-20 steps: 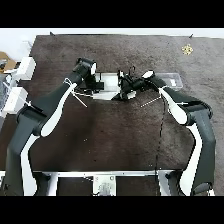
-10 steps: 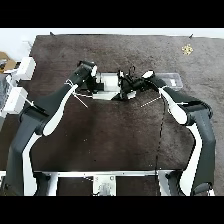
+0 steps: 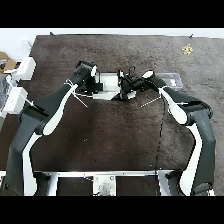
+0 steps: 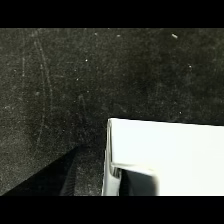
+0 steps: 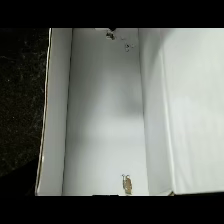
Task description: Fold the box and place the chain.
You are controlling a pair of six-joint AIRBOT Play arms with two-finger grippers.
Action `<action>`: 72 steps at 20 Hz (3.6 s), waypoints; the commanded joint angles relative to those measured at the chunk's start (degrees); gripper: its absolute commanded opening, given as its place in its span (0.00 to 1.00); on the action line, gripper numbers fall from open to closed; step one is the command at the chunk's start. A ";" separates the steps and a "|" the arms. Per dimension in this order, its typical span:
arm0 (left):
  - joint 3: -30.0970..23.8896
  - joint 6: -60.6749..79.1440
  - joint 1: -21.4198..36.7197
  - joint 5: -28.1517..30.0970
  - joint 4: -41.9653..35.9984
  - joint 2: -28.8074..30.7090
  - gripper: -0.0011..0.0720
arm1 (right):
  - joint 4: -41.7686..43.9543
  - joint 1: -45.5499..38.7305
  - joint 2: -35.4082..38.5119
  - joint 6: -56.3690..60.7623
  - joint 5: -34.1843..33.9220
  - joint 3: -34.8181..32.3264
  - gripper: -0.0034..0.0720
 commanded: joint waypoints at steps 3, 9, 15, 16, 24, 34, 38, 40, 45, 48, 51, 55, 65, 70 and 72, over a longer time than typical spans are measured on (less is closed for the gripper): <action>0.28 1.57 0.00 0.68 -0.70 0.07 0.40 | 0.02 0.04 -0.02 0.02 0.02 0.02 0.47; 0.28 3.04 0.00 0.52 -2.08 1.09 0.40 | 0.02 0.04 -0.02 0.02 0.02 0.02 0.47; 1.11 3.06 0.00 -2.10 -2.03 1.29 0.40 | 0.02 0.04 -0.02 0.02 0.02 0.02 0.47; 1.11 3.08 0.00 -2.64 -2.01 1.29 0.40 | 0.00 0.04 -0.02 0.02 0.02 0.02 0.47; 2.14 6.21 0.02 -5.66 0.09 6.54 0.40 | 0.02 0.04 -0.02 0.02 0.02 0.02 0.47; 2.36 55.65 6.62 2.51 -14.34 16.28 0.44 | 0.02 0.04 -0.02 0.02 0.02 0.02 0.47; -1.36 84.08 17.03 2.14 -42.36 16.22 0.60 | 0.02 0.04 -0.02 0.02 0.02 0.02 0.47; -6.14 95.91 21.97 2.67 -55.01 15.89 0.60 | 0.02 0.04 -0.02 0.02 0.02 0.02 0.47; -9.49 108.15 29.33 -6.25 -70.53 7.69 0.60 | 0.02 0.04 -0.02 0.02 0.02 0.02 0.47; -9.49 118.62 29.40 -8.17 -69.44 3.04 0.84 | 0.02 0.04 -0.02 0.02 0.02 0.02 0.47; -10.64 129.11 29.40 -7.91 -67.38 1.09 0.99 | 0.02 0.04 -0.02 0.02 0.02 0.02 0.47; -11.34 137.68 27.93 -7.85 -67.17 -1.18 0.99 | 0.02 0.04 -0.02 0.02 0.02 0.02 0.47; -11.45 139.60 25.53 -7.04 -68.11 -4.98 0.99 | 0.02 0.04 -0.02 0.02 0.02 0.02 0.47; -11.45 139.58 25.53 -7.52 -67.84 -5.88 0.99 | 0.02 0.04 -0.02 0.02 0.02 0.02 0.47; -11.45 139.60 25.40 -7.65 -67.89 -6.34 0.99 | 0.02 0.04 -0.02 0.02 0.02 0.02 0.47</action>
